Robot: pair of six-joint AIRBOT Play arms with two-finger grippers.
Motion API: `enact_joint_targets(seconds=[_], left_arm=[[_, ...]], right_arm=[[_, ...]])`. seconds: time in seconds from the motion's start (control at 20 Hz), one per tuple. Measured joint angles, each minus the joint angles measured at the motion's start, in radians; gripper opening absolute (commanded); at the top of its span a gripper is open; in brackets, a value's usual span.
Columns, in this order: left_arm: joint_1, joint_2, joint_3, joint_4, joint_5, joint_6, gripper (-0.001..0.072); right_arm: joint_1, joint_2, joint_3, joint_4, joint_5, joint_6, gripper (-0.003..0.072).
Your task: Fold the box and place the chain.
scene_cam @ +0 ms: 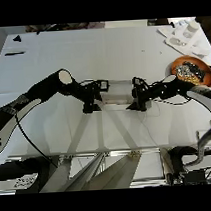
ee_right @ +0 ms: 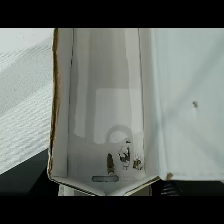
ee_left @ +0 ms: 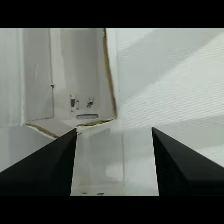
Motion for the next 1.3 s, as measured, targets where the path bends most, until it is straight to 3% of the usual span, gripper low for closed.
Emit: enact_joint_targets(seconds=[0.05, 0.15, 0.5, 1.1, 1.25, 1.3], left_arm=[[0.0, -0.001, 0.0, 0.014, 0.0, 0.0, 0.048], [0.0, -0.002, 0.0, 0.051, -0.001, 0.0, 0.0374], [0.001, -0.003, 0.0, 0.101, 0.035, -0.001, 0.0395], [-0.011, -0.046, 0.0, 0.011, 0.07, 0.009, 0.0392], [-0.016, -0.057, 0.0, 0.008, 0.077, 0.04, 0.037], [-0.017, -0.06, 0.0, 0.007, 0.088, 0.047, 0.0329]], right_arm=[[0.0, 0.0, 0.0, 0.0, 0.0, 0.0, 0.0321], [0.0, 0.0, 0.0, 0.0, 0.0, 0.0, 0.0321], [0.0, 0.0, 0.0, 0.0, 0.0, 0.0, 0.0321], [0.0, 0.0, 0.0, 0.0, 0.0, 0.0, 0.0321], [0.0, 0.0, 0.0, 0.0, 0.0, 0.0, 0.0321], [0.0, 0.0, 0.0, 0.0, 0.0, 0.0, 0.0321]])
